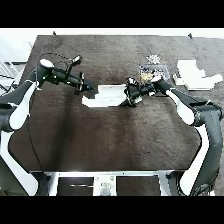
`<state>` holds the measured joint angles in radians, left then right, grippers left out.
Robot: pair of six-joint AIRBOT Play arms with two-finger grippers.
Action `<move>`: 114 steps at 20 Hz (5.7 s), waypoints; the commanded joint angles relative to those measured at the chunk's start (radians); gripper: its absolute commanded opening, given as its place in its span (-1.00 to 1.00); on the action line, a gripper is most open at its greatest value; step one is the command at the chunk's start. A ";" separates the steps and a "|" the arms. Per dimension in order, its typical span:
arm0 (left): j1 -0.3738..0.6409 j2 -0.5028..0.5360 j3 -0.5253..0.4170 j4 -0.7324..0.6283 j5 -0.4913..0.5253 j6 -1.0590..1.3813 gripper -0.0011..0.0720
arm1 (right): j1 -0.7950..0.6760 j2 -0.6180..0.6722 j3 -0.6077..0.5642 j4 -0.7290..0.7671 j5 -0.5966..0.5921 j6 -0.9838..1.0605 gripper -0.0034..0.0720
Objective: Fold the box and place the chain.
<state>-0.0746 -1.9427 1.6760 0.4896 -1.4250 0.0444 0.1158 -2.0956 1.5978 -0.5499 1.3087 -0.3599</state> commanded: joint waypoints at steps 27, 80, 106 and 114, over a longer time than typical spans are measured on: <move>-0.187 0.163 -0.256 -0.024 0.622 0.026 -0.93 | 0.000 -0.001 0.001 0.000 0.000 0.000 0.62; -0.230 0.164 -0.270 0.495 0.511 -0.211 0.96 | 0.000 -0.001 0.001 0.000 0.000 0.000 0.62; -0.230 0.112 -0.270 0.169 0.550 0.013 -0.19 | 0.000 -0.001 0.001 0.000 0.000 0.000 0.62; -0.230 0.098 -0.270 0.154 0.519 0.016 0.28 | 0.000 -0.001 0.001 0.000 0.000 0.000 0.62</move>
<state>-0.3046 -1.8404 1.4055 0.6518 -0.8936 0.0551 0.1158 -2.0964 1.5978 -0.5503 1.3087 -0.3595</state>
